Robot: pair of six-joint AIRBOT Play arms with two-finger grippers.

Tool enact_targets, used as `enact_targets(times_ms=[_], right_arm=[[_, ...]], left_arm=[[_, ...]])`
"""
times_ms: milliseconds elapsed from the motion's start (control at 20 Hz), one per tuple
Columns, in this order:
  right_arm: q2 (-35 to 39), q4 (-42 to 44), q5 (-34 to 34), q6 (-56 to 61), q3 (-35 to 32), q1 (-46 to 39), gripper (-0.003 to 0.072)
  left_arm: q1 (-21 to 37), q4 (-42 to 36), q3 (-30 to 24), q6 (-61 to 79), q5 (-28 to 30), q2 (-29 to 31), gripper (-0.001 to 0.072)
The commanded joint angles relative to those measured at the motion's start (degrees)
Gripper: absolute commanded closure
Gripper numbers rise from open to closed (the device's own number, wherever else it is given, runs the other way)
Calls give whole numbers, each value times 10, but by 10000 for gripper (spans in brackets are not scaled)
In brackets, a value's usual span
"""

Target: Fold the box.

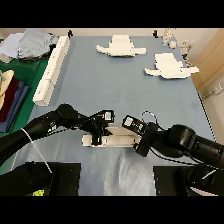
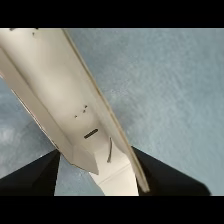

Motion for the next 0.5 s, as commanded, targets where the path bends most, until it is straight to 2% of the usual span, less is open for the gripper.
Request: enact_targets(times_ms=[0,100,200,300,450], right_arm=[[12,256,51,-370,-34,-127,-20],[9,376,55,-539,-53,-193,-20],[1,452,49,-648,-66,-232,-20],[-13,494,42,-725,-74,-246,-20],[-38,497,43,-750,-78,-246,-20]], left_arm=[[0,0,0,0,0,0,696],[0,0,0,0,0,0,696],[0,0,0,0,0,0,696],[0,0,0,0,0,0,696],[0,0,0,0,0,0,696]])
